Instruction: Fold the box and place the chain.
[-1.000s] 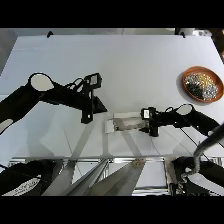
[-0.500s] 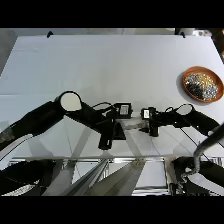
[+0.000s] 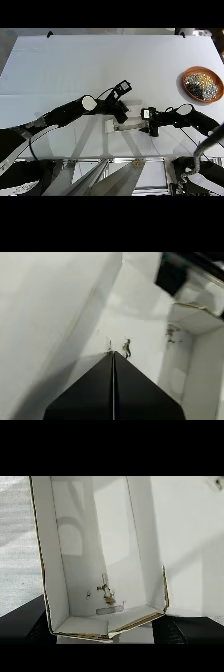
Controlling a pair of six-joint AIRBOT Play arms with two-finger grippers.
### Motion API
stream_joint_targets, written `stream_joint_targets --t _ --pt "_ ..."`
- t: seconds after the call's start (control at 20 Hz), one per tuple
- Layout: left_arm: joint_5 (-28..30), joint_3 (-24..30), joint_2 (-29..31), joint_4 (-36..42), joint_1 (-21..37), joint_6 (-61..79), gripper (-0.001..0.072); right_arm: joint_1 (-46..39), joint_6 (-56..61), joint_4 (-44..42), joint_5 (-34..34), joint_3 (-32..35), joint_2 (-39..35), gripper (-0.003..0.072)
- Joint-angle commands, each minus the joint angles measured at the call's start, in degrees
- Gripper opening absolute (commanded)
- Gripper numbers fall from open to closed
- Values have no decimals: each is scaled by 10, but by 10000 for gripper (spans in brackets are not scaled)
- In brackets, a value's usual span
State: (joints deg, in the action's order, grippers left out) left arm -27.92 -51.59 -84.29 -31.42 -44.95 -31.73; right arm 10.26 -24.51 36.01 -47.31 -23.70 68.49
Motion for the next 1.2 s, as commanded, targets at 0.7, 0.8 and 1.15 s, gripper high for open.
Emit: stream_joint_targets --t 0.7,0.8,1.15 --pt "-25 -1 25 -42 8 -28 7 0 0 0 0 0 0 469" --pt "-54 0 74 -95 8 -40 4 0 0 0 0 0 0 469" --pt "-200 0 187 -190 7 -122 1 0 0 0 0 0 0 469"
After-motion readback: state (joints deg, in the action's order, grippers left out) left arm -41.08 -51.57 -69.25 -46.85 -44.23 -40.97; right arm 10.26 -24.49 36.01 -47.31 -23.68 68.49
